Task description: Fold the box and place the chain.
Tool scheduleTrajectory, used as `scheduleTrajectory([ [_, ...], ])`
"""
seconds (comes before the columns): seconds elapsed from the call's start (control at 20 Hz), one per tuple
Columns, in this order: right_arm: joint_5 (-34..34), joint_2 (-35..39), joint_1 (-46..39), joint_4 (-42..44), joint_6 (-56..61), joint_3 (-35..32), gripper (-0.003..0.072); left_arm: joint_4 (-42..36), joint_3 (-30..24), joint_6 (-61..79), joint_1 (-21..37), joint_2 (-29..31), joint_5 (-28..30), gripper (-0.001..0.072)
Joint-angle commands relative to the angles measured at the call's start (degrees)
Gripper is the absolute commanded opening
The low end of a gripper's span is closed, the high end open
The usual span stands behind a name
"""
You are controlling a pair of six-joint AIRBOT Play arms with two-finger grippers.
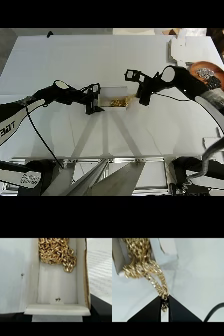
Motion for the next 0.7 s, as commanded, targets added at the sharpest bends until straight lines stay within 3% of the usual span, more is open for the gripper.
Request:
scheduleTrajectory([
  [0.0,-3.15,5.97,2.12,7.50,1.79,0.07,0.0011,0.04,0.02,0.04,0.02,0.04,0.00,0.0280],
  [0.3,-16.55,8.28,8.66,19.50,1.75,0.22,0.0012,0.04,0.02,0.04,0.02,0.02,0.00,0.0280],
  [0.45,-18.08,8.28,10.69,22.32,1.73,0.24,0.0012,0.04,0.02,0.04,0.02,0.04,-0.02,0.0280],
  [0.65,-20.17,8.28,11.08,34.29,0.76,0.74,0.0013,0.04,0.02,0.04,0.02,0.04,-0.02,0.0280],
])
